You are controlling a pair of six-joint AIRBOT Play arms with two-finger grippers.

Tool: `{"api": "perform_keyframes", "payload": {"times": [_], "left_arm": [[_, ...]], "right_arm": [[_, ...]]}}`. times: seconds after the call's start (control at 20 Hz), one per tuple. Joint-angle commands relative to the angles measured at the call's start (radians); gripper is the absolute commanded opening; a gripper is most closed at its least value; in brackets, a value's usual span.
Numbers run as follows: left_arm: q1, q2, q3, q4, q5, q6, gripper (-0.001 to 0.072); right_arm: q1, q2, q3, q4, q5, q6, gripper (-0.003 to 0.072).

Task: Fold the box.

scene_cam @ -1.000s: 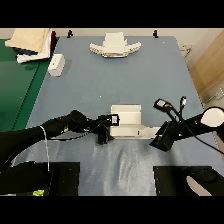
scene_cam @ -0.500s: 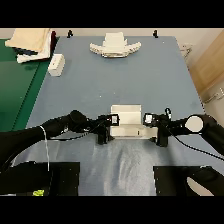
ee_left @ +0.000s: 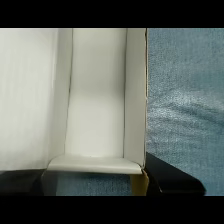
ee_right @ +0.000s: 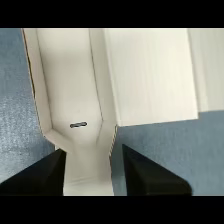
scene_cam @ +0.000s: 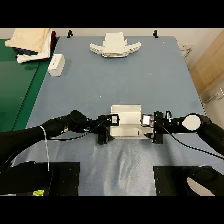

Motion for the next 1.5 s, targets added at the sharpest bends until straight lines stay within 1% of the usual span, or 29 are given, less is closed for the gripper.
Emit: {"api": "perform_keyframes", "payload": {"times": [0.0, 0.05, 0.1, 0.2, 0.45, 0.75, 0.9, 0.95, 1.0, 1.05, 1.1, 1.15, 1.45], "left_arm": [[0.0, 0.0, 0.001, 0.0, 0.0, 0.002, 0.0527], [0.0, 0.0, 0.001, 0.0, 0.0, 0.002, 0.0527], [0.0, 0.0, 0.001, 0.0, 0.0, 0.002, 0.0527], [0.0, 0.0, 0.001, 0.0, 0.0, 0.001, 0.0527], [0.0, 0.0, 0.001, 0.0, 0.0, 0.002, 0.0527], [0.0, 0.0, 0.001, 0.0, 0.0, 0.001, 0.0527], [0.0, 0.0, 0.001, 0.0, 0.0, 0.002, 0.0527], [0.0, 0.0, 0.001, 0.0, 0.0, 0.002, 0.0527], [0.0, 0.0, 0.001, 0.0, 0.0, 0.001, 0.0527], [0.0, 0.0, 0.001, 0.0, 0.0, 0.001, 0.0527], [0.0, 0.0, 0.001, 0.0, 0.0, 0.002, 0.0527], [0.0, 0.0, 0.001, 0.0, 0.0, 0.002, 0.0527], [0.0, 0.0, 0.001, 0.0, 0.0, 0.001, 0.0527]], "right_arm": [[0.024, -0.002, 0.0, 0.026, 0.0, -0.023, 0.037], [0.033, -0.006, 0.0, 0.028, 0.0, -0.023, 0.0342], [0.043, -0.008, 0.0, 0.028, 0.0, -0.022, 0.0281], [0.056, -0.008, 0.0, 0.03, -0.01, -0.022, 0.021], [0.06, -0.008, 0.0, 0.061, -0.023, -0.023, 0.0209], [0.07, -0.008, 0.0, 0.14, -0.037, -0.039, 0.021], [0.093, -0.036, 0.0, 0.145, -0.047, -0.039, 0.021], [0.093, -0.051, 0.0, 0.156, -0.046, -0.039, 0.0235], [0.093, -0.059, 0.0, 0.162, -0.047, -0.039, 0.0294], [0.093, -0.062, 0.0, 0.163, -0.051, -0.039, 0.0508], [0.093, -0.063, 0.0, 0.162, -0.061, -0.039, 0.0691], [0.093, -0.062, 0.0, 0.161, -0.071, -0.039, 0.0714], [0.093, -0.057, 0.001, 0.119, -0.065, -0.014, 0.0705]]}}
